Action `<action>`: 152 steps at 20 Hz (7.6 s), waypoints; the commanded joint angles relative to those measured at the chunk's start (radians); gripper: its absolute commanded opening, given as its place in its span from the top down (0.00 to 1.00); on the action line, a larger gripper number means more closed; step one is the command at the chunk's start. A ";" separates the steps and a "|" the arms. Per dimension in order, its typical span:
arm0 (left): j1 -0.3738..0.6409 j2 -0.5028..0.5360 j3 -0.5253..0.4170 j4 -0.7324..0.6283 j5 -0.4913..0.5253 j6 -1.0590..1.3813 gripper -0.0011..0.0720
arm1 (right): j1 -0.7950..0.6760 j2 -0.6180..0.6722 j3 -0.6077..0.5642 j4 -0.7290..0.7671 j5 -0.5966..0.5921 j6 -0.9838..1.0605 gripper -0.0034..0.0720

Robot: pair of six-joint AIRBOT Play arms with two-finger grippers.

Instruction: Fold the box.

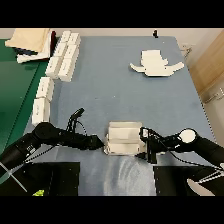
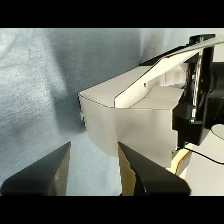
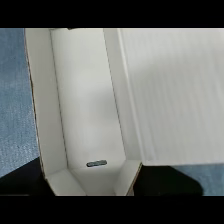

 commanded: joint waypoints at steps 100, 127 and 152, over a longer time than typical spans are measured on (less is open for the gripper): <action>-0.445 -0.366 0.866 0.890 -0.687 -0.786 0.96 | 0.001 0.000 0.000 0.000 0.000 0.000 0.16; -0.107 -0.349 0.087 -0.130 0.091 1.635 0.03 | 0.001 0.001 0.000 0.000 0.000 0.000 0.16; -0.219 -0.396 0.114 -0.113 0.193 1.494 0.03 | 0.001 0.001 0.000 0.000 0.000 0.000 0.16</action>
